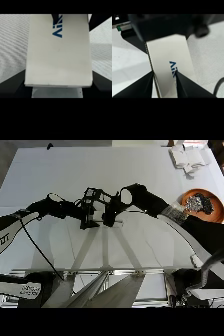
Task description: Fold the box and place the chain.
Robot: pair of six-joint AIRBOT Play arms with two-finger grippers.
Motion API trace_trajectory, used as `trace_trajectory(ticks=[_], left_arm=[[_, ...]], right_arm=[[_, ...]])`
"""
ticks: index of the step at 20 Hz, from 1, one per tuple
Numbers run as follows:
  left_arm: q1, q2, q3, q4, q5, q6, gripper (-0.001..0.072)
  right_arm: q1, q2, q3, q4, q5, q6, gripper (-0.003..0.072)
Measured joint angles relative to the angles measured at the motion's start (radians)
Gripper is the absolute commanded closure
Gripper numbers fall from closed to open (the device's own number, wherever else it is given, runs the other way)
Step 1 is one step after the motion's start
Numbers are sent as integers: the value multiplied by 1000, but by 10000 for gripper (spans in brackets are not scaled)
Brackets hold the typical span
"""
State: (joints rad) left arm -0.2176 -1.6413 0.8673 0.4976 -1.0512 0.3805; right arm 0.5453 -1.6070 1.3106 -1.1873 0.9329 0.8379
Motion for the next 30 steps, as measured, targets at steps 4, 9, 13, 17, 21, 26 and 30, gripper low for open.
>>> trace_trajectory(ticks=[4,9,13,17,21,26,30], left_arm=[[0,0,0,-1,0,-1,294],[0,0,0,-1,0,0,294],[0,0,0,0,0,0,294],[0,0,0,0,0,0,294],[0,0,0,1,0,4,294],[0,0,0,2,0,3,294],[0,0,0,1,0,2,294]], right_arm=[[0,35,-3,-21,7,7,290],[-21,112,-7,-13,8,44,676],[-115,155,-66,129,6,84,680],[-200,167,-211,405,-47,100,683],[-226,148,-345,558,-110,98,683],[-233,134,-401,613,-134,86,683],[-233,134,-412,620,-136,79,682]])
